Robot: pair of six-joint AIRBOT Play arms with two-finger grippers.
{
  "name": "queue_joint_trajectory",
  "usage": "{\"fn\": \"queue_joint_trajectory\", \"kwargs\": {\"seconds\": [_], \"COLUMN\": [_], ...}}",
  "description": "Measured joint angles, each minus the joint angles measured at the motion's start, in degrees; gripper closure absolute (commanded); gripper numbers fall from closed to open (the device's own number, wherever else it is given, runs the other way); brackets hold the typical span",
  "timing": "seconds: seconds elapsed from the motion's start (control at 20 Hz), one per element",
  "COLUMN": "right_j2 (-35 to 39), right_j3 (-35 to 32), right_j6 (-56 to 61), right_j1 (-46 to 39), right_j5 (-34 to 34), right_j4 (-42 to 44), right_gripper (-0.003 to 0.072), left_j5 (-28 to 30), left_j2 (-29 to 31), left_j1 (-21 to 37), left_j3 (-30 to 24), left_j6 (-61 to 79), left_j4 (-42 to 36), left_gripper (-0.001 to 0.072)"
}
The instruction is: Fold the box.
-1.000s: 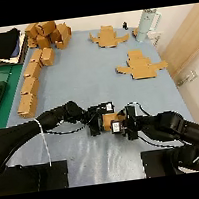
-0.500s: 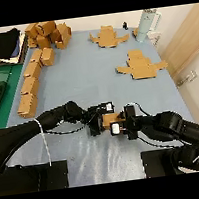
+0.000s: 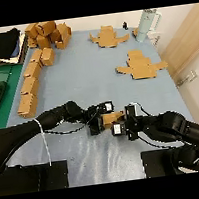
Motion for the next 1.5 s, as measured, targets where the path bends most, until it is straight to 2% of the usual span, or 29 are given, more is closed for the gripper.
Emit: {"fn": "queue_joint_trajectory", "kwargs": {"seconds": [0.4, 1.5], "right_j2": [2.29, 4.63], "right_j3": [0.00, 0.83], "right_j6": [0.00, 0.02], "right_j1": [0.00, -0.04], "right_j5": [-1.60, -2.43], "right_j4": [1.20, 1.90], "right_gripper": [0.0615, 0.0615], "left_j5": [-0.26, -0.17], "left_j2": [0.00, 0.00], "left_j1": [-0.02, -0.02], "left_j3": [0.00, 0.00], "left_j6": [0.07, 0.04], "left_j4": [-0.04, 0.04], "left_gripper": [0.0185, 0.0185]}}
